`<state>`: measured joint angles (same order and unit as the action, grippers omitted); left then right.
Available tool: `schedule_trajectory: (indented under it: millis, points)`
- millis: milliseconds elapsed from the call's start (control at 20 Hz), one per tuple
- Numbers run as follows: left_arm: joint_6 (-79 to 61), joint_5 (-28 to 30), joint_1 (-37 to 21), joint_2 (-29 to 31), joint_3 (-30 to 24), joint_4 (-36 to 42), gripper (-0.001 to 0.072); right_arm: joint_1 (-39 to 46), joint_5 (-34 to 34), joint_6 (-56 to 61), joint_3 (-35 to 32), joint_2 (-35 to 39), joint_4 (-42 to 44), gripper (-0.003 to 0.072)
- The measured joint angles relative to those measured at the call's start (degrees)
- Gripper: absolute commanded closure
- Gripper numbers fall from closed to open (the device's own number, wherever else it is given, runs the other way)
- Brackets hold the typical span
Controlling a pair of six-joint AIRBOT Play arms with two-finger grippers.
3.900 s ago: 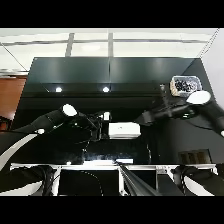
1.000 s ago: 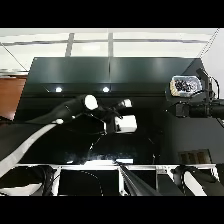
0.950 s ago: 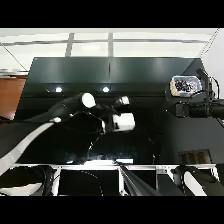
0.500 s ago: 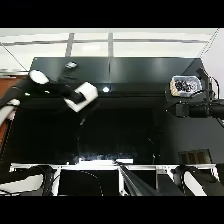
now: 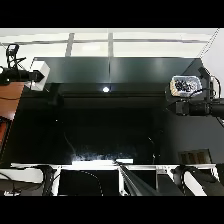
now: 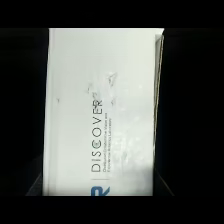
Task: Fold the box and place the chain.
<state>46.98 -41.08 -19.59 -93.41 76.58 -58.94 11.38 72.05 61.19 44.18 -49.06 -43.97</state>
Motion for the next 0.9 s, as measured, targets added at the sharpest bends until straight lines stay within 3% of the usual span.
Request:
schedule_trajectory:
  millis: [350,450,700,850,900]
  points:
    - [6.5,-2.2,-1.3,-18.6,22.0,-6.4,0.0392,-0.1,-0.5,0.6,0.0,0.0,2.1,0.0676]
    - [7.5,-3.3,-1.1,-21.9,25.5,-7.6,0.0,-0.1,-0.6,0.7,0.0,0.0,2.2,0.0676]
    - [10.8,-8.3,-0.3,-24.8,33.0,-11.4,0.0,-0.1,-0.7,1.2,0.0,0.0,2.8,0.0676]
    - [16.1,-17.4,-0.2,-24.4,40.7,-14.4,0.0012,-0.1,-1.3,1.3,0.3,0.0,3.0,0.0676]
    - [19.0,-20.3,-0.2,-23.0,42.3,-15.1,0.0161,-0.1,-1.8,1.3,0.8,0.0,3.1,0.0677]
